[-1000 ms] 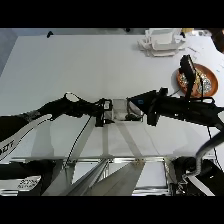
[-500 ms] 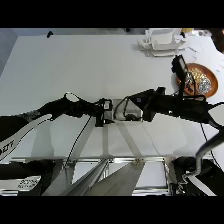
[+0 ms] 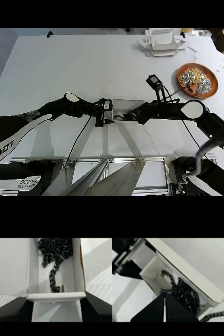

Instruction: Fold the box and place the chain.

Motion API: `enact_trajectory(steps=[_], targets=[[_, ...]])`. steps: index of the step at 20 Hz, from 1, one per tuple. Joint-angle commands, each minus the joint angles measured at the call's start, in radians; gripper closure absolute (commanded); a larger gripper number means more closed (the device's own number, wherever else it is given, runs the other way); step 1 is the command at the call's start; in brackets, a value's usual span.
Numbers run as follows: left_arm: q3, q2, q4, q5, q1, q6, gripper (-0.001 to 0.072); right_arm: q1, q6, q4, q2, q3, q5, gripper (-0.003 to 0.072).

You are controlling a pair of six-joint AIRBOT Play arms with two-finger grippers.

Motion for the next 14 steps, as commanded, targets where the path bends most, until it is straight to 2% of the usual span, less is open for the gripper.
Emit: enact_trajectory(steps=[1, 2, 4, 5, 9, 12, 14], targets=[[0.0, 0.0, 0.0, 0.0, 0.0, 0.0, 0.0572, 0.001, 0.008, -0.033, -0.051, -0.008, 0.021, 0.0673], [0.0, 0.0, 0.0, 0.0, 0.0, 0.0, 0.0572, 0.001, 0.008, -0.034, -0.051, -0.008, 0.024, 0.0653], [0.0, 0.0, 0.0, 0.0, 0.0, 0.0, 0.0572, 0.001, 0.008, -0.034, -0.051, -0.008, 0.029, 0.049], [0.0, 0.0, 0.0, 0.0, 0.0, 0.0, 0.0572, 0.001, 0.013, -0.032, -0.045, -0.006, 0.048, 0.0446], [0.0, 0.0, 0.0, 0.0, 0.0, 0.0, 0.0572, -0.009, 0.041, -0.065, 0.05, 0.068, 0.096, 0.045], [0.0, 0.0, 0.0, 0.0, 0.0, 0.0, 0.0572, -0.105, 0.119, -0.158, 0.093, 0.152, 0.056, 0.0452], [0.0, 0.0, 0.0, 0.0, 0.0, 0.0, 0.0572, -0.192, 0.174, -0.235, 0.084, 0.158, 0.002, 0.0465]])
